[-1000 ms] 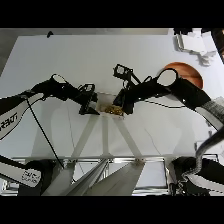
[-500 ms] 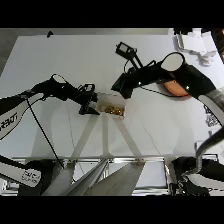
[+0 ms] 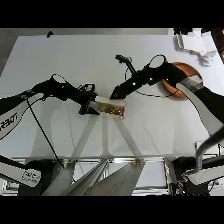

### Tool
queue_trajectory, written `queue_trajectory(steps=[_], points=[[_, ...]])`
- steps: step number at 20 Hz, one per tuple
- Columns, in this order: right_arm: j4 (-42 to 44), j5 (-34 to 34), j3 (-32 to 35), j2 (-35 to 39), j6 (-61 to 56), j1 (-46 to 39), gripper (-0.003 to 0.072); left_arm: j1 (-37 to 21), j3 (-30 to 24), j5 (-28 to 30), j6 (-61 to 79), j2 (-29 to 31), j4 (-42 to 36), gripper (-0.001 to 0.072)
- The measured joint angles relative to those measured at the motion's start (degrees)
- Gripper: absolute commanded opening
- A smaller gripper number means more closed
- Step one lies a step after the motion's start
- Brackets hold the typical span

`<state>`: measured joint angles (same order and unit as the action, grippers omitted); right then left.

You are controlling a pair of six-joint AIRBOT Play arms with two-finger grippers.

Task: Fold the box and place the chain.

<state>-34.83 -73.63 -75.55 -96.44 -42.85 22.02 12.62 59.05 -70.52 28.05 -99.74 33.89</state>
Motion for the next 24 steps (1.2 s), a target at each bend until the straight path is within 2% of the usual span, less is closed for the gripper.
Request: queue_trajectory(steps=[3,4,5,9,12,16,17,18,24], points=[[-0.13,-1.14,0.04,-0.26,7.43,1.6,0.0351,0.0,0.0,0.0,0.0,0.0,0.0,0.0159],[-0.83,-0.85,0.22,0.04,9.2,2.14,0.0377,0.0,0.0,0.0,0.0,0.0,0.0,0.0159],[-1.62,-0.07,0.63,0.66,10.97,2.69,0.043,0.0,0.0,0.0,0.0,0.0,0.0,0.0159],[-5.42,5.73,4.57,5.05,17.7,4.9,0.0437,0.0,0.0,0.0,0.0,0.0,0.0,0.0159],[-8.35,11.67,9.55,8.74,20.98,6.58,0.04,0.0,0.0,-0.02,0.0,0.0,0.0,0.0159],[-13.51,20.09,14.43,12.9,22.47,8.68,0.0395,0.0,0.0,-0.02,-0.02,0.0,-0.02,0.0159],[-14.53,21.79,15.06,13.81,22.73,9.03,0.0364,0.0,0.0,-0.02,-0.04,0.0,-0.02,0.0159],[-15.37,23.19,15.5,14.51,22.8,9.27,0.0335,0.0,0.0,-0.02,-0.04,0.0,-0.02,0.0159],[-18.47,27.3,16.83,16.31,23.15,9.84,0.0335,0.0,0.0,0.02,-0.11,0.0,-0.04,0.0159]])
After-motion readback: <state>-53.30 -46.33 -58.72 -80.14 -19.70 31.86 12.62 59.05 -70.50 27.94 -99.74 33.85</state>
